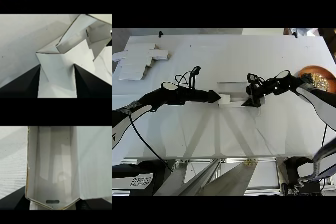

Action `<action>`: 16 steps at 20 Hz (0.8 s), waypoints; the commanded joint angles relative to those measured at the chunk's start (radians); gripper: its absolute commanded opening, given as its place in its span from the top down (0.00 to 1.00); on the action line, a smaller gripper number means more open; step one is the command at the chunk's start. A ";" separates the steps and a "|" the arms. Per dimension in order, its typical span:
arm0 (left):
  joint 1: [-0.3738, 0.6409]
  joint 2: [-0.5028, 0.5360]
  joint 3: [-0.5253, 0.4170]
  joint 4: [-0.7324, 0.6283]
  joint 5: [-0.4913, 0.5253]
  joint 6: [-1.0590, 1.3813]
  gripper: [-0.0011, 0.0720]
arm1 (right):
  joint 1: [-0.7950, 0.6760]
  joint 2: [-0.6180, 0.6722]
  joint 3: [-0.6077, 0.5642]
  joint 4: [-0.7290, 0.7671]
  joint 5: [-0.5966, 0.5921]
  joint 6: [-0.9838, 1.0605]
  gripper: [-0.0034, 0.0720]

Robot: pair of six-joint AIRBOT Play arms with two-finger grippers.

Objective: Fold the box and place the chain.

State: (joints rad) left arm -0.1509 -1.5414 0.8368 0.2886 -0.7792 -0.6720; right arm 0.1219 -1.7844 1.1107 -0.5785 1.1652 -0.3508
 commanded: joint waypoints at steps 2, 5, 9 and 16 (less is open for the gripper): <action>-0.007 -0.008 -0.001 -0.058 -0.010 0.074 0.35 | 0.000 0.001 0.001 0.003 -0.002 0.003 0.35; -0.007 -0.008 -0.001 -0.094 0.014 0.074 0.36 | 0.000 0.001 0.001 0.003 -0.002 0.003 0.35; -0.007 -0.007 -0.001 -0.093 0.054 0.073 0.45 | 0.000 0.001 0.001 0.003 -0.002 0.003 0.35; -0.006 -0.005 0.000 -0.030 0.082 0.060 0.47 | 0.000 0.001 0.001 0.003 -0.002 0.003 0.35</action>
